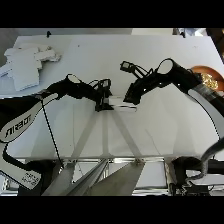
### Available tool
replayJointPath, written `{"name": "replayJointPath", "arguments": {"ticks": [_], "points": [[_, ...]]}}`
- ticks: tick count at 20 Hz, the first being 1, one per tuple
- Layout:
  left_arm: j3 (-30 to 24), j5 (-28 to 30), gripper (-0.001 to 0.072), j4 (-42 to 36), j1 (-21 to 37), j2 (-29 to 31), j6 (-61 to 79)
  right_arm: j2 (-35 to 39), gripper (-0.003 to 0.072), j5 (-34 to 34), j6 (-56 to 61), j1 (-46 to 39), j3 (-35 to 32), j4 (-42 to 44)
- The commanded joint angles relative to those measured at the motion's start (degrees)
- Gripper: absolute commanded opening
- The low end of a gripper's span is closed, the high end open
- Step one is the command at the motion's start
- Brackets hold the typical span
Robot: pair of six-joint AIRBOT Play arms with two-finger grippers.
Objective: Fold the box and place the chain.
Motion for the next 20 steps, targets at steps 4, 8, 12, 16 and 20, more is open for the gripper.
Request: {"name": "replayJointPath", "arguments": {"ticks": [4, 8, 12, 16, 20], "points": [[0.04, -0.17, 0.0344, 0.09, -0.04, 0.02, 0.13, 0.04, 0.0222, -3.23, 0.94, 2.47, 0.07, -5.77], [0.04, -0.17, 0.0344, 0.09, -0.04, 0.02, 0.13, 0.7, 0.0227, 0.79, 0.85, 2.47, 0.07, -6.01], [0.04, -0.17, 0.0344, 0.09, -0.04, 0.02, 0.13, 0.68, 0.0291, 1.68, 0.87, 2.47, 0.04, -7.67], [0.04, -0.17, 0.0344, 0.09, -0.04, 0.02, 0.13, 0.68, 0.0298, 1.09, 0.9, 2.47, 0.04, -7.8], [0.04, -0.17, 0.0344, 0.09, -0.04, 0.02, 0.13, 0.52, 0.0294, -1.88, 2.32, 2.47, 0.0, -8.96]]}}
